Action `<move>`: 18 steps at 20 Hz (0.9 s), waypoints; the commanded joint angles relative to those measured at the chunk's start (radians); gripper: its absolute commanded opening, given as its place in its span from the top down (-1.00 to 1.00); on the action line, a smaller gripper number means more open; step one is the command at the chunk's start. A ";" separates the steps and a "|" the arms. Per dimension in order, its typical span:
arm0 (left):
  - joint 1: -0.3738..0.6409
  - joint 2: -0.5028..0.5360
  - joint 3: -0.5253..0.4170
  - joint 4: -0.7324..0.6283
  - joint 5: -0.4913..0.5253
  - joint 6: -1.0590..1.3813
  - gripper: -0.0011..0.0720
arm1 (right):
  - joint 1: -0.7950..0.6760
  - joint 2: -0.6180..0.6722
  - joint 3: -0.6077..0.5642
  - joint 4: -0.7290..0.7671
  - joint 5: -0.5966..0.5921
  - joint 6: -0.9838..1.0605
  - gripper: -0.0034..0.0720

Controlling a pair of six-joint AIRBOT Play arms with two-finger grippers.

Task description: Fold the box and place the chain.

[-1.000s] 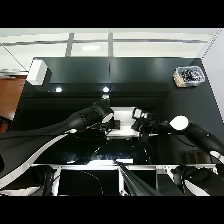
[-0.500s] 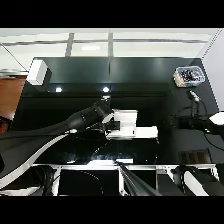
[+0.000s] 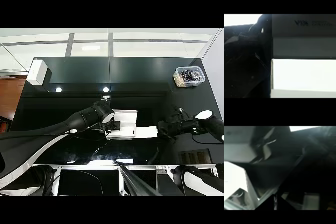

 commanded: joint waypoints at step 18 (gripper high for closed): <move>0.000 -0.001 -0.001 0.001 0.002 0.000 0.89 | 0.193 -0.024 0.090 0.246 0.087 -0.171 -0.83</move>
